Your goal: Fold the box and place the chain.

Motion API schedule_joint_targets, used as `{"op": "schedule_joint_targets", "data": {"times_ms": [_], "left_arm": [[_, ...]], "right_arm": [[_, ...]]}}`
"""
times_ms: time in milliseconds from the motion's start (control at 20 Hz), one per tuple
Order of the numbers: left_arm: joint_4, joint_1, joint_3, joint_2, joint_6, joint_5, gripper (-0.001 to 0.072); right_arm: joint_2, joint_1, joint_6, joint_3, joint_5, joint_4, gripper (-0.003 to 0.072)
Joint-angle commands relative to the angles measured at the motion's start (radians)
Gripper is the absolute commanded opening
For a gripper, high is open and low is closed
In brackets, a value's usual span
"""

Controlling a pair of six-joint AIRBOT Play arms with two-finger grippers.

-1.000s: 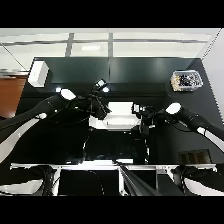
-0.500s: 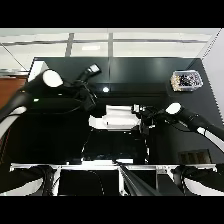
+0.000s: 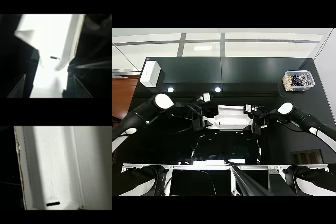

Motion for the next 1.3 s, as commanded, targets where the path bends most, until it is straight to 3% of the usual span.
{"op": "schedule_joint_targets", "data": {"times_ms": [0, 200, 250, 300, 350, 700, 1050, 1150, 1250], "left_arm": [[-0.011, -0.062, -0.026, -0.063, 0.145, 0.134, 0.0714], [-0.076, -0.119, -0.011, -0.101, 0.142, 0.169, 0.0691], [-0.076, -0.126, -0.008, -0.102, 0.136, 0.166, 0.0578], [-0.078, -0.127, -0.005, -0.102, 0.136, 0.158, 0.0354], [-0.078, -0.127, -0.005, -0.102, 0.136, 0.152, 0.0206], [-0.097, -0.122, -0.005, -0.103, 0.132, 0.15, 0.02], [-0.05, -0.051, 0.03, -0.098, 0.132, 0.045, 0.0205], [-0.01, -0.055, 0.031, -0.1, 0.132, 0.042, 0.0301], [0.024, -0.064, 0.031, -0.105, 0.134, 0.032, 0.0317]], "right_arm": [[0.0, 0.001, 0.0, 0.0, 0.0, 0.0, 0.046], [0.0, 0.001, 0.0, 0.0, 0.0, 0.0, 0.046], [0.0, 0.001, 0.0, 0.0, 0.0, 0.0, 0.046], [0.0, 0.001, 0.0, 0.0, 0.0, 0.0, 0.046], [0.0, 0.001, 0.0, 0.0, 0.0, 0.0, 0.046], [0.0, 0.001, 0.0, 0.0, 0.001, 0.0, 0.046], [0.0, 0.001, 0.0, 0.0, 0.002, 0.0, 0.046], [0.0, 0.001, 0.0, 0.0, 0.002, 0.0, 0.046], [0.0, 0.001, 0.0, 0.0, 0.001, 0.0, 0.046]]}}
